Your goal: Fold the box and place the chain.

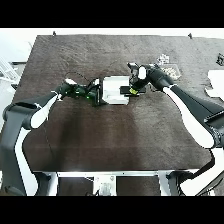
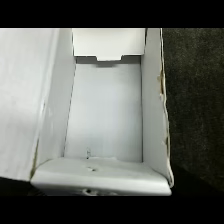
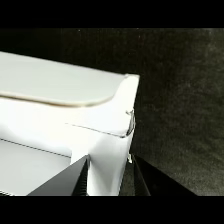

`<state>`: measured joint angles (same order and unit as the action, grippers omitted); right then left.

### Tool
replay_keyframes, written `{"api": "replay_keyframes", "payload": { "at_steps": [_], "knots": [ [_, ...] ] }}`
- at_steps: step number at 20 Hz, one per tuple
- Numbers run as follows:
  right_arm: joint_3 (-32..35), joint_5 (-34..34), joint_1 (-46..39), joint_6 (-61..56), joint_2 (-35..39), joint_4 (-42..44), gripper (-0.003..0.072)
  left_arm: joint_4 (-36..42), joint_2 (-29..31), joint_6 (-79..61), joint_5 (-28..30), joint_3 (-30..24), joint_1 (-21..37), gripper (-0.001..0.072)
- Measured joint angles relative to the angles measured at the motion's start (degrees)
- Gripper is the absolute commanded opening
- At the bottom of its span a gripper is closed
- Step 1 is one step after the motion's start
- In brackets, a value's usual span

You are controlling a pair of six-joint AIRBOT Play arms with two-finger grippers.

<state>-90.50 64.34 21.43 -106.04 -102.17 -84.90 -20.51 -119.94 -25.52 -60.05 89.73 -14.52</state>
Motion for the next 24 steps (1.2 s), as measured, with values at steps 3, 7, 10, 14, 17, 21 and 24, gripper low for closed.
{"api": "replay_keyframes", "payload": {
  "at_steps": [3, 7, 10, 14, 17, 21, 24],
  "knots": [
    [-0.2, 0.5, 0.2, -0.9, -0.3, -0.2, 0.0347, 0.0, 0.0, 0.0, 0.0, 0.0, 0.0, 0.0537],
    [-0.8, 0.8, 0.2, -1.4, -1.5, -0.2, 0.0344, 0.0, 0.0, 0.0, 0.0, 0.0, 0.0, 0.0537],
    [-2.4, 0.9, 0.2, -1.4, -3.1, -0.3, 0.0312, 0.0, 0.0, 0.0, 0.0, 0.0, 0.0, 0.0537],
    [-4.4, 1.0, 0.2, -1.7, -4.6, -0.7, 0.0244, 0.0, 0.0, 0.0, 0.0, 0.0, 0.0, 0.0537],
    [-4.9, 2.0, 0.2, -2.2, -5.0, -0.9, 0.0236, 0.0, 0.0, 0.0, 0.0, 0.0, 0.0, 0.0537],
    [-5.1, 3.1, 0.3, -3.6, -5.4, -1.3, 0.0200, 0.0, 0.0, 0.0, 0.0, 0.0, 0.0, 0.0537],
    [-5.1, 3.5, 0.5, -4.9, -5.5, -2.1, 0.0129, 0.0, 0.0, 0.0, 0.0, 0.0, 0.0, 0.0537]
  ]
}}
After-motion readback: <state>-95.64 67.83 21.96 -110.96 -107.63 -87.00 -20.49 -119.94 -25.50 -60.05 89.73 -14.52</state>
